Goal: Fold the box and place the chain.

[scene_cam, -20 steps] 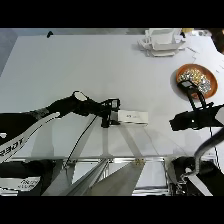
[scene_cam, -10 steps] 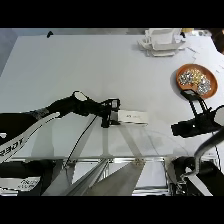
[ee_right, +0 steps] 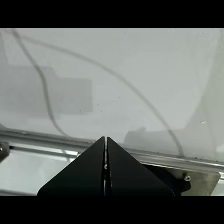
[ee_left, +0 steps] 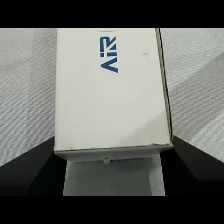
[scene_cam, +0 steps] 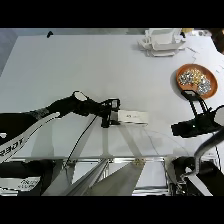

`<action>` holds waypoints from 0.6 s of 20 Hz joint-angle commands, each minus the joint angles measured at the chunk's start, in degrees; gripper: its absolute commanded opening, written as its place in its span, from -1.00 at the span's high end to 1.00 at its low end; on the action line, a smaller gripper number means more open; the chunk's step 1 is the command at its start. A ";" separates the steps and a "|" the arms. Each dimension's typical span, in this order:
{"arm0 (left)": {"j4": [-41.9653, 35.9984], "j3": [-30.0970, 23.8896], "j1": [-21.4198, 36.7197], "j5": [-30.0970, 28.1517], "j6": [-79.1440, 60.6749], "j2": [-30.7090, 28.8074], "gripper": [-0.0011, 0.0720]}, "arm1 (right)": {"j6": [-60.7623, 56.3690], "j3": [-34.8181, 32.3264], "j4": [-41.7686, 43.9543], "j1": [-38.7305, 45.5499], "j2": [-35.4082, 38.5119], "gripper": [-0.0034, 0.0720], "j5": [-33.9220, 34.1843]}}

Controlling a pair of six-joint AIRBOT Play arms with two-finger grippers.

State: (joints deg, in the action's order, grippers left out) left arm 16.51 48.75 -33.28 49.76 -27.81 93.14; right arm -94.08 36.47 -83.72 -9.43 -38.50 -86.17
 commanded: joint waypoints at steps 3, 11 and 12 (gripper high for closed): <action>0.00 0.02 -0.02 0.20 -0.02 -0.02 0.74 | 0.02 -0.02 0.02 0.04 0.04 0.85 0.00; 0.04 0.02 0.33 0.11 0.02 -0.48 0.94 | 0.02 -0.02 0.02 0.02 0.04 0.85 0.00; 0.81 0.02 0.92 0.20 0.37 -1.31 0.94 | 0.02 -0.02 0.02 0.04 0.04 0.85 0.00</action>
State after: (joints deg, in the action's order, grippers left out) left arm 16.75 48.73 -33.01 50.00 -27.81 92.73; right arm -94.06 36.47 -83.72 -9.43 -38.50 -86.17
